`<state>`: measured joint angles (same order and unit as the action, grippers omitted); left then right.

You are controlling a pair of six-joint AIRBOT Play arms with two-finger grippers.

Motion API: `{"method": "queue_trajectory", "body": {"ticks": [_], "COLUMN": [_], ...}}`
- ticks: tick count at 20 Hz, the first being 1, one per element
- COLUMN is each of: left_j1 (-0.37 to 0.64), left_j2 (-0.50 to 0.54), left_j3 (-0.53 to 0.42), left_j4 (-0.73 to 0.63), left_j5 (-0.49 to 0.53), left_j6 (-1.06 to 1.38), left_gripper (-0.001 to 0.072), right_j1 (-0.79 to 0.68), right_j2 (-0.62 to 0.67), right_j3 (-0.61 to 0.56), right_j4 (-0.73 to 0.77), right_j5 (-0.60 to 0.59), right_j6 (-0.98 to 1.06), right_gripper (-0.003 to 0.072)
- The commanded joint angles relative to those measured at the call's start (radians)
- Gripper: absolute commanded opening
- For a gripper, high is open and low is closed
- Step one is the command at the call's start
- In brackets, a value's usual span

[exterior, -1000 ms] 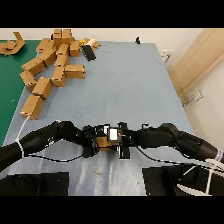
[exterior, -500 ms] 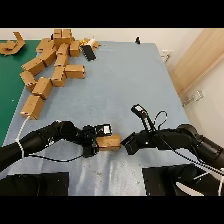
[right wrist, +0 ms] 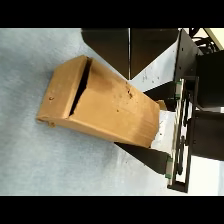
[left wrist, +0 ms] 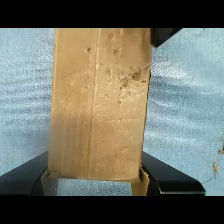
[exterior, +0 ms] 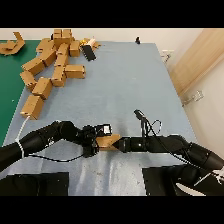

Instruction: Fold the box.

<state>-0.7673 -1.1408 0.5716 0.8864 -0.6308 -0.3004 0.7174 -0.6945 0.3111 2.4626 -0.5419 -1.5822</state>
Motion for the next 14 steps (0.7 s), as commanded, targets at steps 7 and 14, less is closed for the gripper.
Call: {"method": "queue_trajectory", "body": {"ticks": [7, 14], "left_j1": [0.000, 0.000], "left_j2": [0.000, 0.000], "left_j3": [0.001, 0.001], "left_j4": [0.000, 0.000], "left_j5": [0.000, 0.000], "left_j6": [0.000, 0.000], "left_gripper": [0.0525, 0.0525], "right_j1": [0.013, 0.014], "right_j2": [-0.004, -0.056], "right_j3": [-0.049, -0.048], "right_j4": [0.012, 0.010], "right_j5": [0.058, 0.065], "right_j6": [0.003, -0.001], "right_gripper": [0.0003, 0.0003]}}
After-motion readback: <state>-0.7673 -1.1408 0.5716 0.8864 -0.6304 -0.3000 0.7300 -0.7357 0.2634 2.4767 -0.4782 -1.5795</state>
